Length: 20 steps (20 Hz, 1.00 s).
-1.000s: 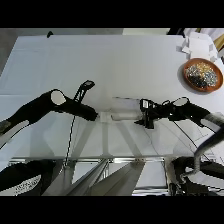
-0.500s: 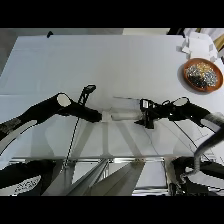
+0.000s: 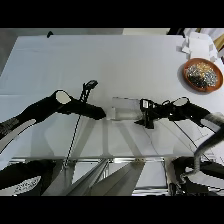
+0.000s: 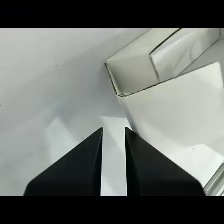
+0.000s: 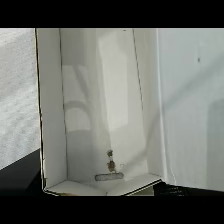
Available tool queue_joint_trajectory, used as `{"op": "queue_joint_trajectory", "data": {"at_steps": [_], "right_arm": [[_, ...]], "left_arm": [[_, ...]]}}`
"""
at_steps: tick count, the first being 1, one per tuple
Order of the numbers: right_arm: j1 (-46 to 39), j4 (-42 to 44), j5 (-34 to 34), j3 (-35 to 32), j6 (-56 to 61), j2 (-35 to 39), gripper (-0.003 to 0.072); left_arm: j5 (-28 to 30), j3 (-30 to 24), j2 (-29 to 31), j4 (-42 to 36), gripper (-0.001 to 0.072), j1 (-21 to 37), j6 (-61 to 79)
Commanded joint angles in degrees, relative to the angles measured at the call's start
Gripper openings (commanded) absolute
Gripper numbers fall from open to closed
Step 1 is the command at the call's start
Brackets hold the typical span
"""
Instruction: Fold the box and place the chain.
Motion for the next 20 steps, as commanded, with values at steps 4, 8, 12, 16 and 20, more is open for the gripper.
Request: {"op": "queue_joint_trajectory", "data": {"at_steps": [4, 8, 12, 16, 20], "right_arm": [[-0.02, 0.02, 0.00, 0.02, 0.02, 0.04, 0.0340], [-0.02, 0.02, 0.00, 0.02, 0.02, 0.04, 0.0340], [-0.02, 0.02, 0.00, 0.02, 0.02, 0.04, 0.0340], [-0.02, 0.00, 0.00, 0.02, 0.02, 0.04, 0.0340], [-0.02, 0.00, 0.00, 0.02, 0.02, 0.04, 0.0340]], "left_arm": [[0.11, 0.70, 0.24, -2.99, 0.0235, -2.29, 0.44], [-0.15, 2.58, 0.24, -2.86, 0.0234, -2.60, 0.42], [-0.46, 3.39, 0.24, -2.84, 0.0236, -2.60, 0.42], [-1.25, 3.61, 0.20, -1.62, 0.0297, -3.21, -1.84], [0.94, 5.55, 0.07, 3.32, 0.0351, -5.25, -7.74]]}}
